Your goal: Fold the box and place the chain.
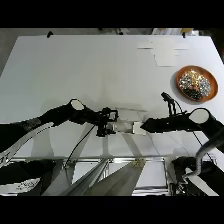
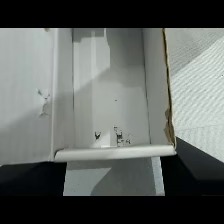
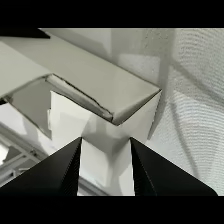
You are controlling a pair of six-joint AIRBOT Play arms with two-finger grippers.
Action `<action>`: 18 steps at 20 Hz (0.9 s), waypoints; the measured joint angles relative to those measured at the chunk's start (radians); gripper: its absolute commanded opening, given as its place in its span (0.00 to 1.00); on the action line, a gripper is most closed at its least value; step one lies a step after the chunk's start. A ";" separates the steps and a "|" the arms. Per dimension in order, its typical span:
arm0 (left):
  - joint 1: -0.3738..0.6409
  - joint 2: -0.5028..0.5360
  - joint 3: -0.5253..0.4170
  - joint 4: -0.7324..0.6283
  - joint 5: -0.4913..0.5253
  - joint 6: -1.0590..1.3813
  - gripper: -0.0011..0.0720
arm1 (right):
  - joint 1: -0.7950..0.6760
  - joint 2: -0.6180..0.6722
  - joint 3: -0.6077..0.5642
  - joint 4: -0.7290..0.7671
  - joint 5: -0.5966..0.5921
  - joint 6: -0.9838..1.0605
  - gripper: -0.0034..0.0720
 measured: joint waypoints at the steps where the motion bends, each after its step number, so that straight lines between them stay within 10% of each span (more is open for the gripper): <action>1: 0.000 0.000 0.000 0.000 0.000 0.000 0.32 | 0.040 -0.013 0.022 -0.039 -0.018 0.061 0.50; 18: 0.000 0.000 0.000 0.000 0.000 0.000 0.32 | 0.530 -0.293 0.296 -0.673 0.015 1.019 0.48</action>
